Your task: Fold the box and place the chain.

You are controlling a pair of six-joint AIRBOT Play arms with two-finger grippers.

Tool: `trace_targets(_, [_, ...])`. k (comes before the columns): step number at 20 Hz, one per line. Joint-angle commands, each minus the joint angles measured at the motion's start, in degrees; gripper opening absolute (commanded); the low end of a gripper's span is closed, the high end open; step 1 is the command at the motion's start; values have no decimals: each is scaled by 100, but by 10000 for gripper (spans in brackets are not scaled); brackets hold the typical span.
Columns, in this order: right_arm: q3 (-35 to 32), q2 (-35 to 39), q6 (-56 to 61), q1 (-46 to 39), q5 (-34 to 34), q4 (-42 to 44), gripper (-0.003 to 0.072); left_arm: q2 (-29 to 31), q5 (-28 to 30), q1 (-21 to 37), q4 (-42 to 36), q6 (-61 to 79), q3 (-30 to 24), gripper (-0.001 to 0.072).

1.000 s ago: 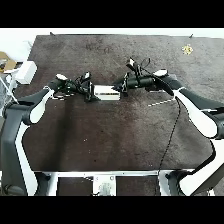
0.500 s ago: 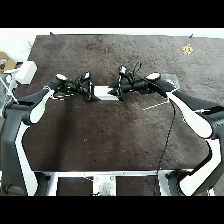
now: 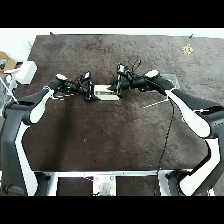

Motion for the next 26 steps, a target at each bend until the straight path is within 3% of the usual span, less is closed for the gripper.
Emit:
trace_targets(1, [22, -2, 271, -4, 28, -350, 208, -2, -15, -2, 7, 4, -2, 346])
trace_targets(5, [17, -4, 802, -2, 155, -857, 208, -2, -15, -2, 7, 4, -2, 346])
trace_targets(11, [-271, -2, 839, -11, 262, -903, 211, -2, -15, 0, 7, 4, -2, 346])
trace_targets(12, [-267, 0, 839, -33, 396, -850, 301, -2, -15, -2, 7, 4, -2, 346])
trace_targets(13, [-264, 17, 835, -66, 516, -627, 344, -2, -15, -2, 7, 4, -2, 346])
trace_targets(18, [35, 44, 835, -168, 802, 321, 313, -2, -15, -2, 7, 4, -2, 346])
trace_targets(20, [39, 33, 837, -114, 796, 522, 25, -2, -15, -2, 7, 4, -2, 346])
trace_targets(26, [33, -326, 835, 72, 723, -455, 21, -2, -15, -2, 7, 4, -2, 346])
